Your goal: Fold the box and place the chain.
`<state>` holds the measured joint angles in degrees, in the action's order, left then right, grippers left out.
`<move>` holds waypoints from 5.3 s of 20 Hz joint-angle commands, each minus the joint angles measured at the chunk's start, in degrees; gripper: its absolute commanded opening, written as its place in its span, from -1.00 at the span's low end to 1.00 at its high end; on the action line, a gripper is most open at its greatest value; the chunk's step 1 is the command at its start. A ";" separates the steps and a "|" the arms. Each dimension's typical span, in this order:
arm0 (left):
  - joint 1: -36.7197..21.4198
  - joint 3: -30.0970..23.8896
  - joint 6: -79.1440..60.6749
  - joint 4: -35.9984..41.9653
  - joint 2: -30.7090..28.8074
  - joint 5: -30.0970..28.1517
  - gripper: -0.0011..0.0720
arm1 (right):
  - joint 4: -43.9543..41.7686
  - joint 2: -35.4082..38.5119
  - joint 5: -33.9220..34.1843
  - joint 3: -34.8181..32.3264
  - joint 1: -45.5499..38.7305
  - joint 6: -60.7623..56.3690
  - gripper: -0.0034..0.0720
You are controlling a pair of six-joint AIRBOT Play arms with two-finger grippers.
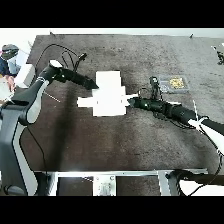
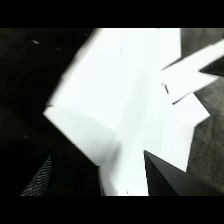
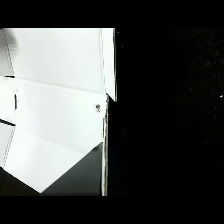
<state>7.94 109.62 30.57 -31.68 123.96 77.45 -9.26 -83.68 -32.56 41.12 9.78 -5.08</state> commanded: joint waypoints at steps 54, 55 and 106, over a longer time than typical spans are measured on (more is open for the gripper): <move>1.60 0.20 -44.11 -2.19 3.04 -2.01 -0.94 | 3.98 7.45 -8.74 0.24 -10.36 24.26 0.52; 1.60 0.20 -44.11 -2.19 3.04 -2.01 -0.94 | 5.99 7.41 -8.44 0.83 -9.01 25.03 0.58; 1.60 0.20 -44.11 -2.19 3.02 -1.99 -0.94 | 47.36 -14.29 -9.68 32.22 2.21 15.76 0.92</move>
<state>9.54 109.84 -13.52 -33.87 126.96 75.42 38.22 -96.25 -38.79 71.20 13.37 10.68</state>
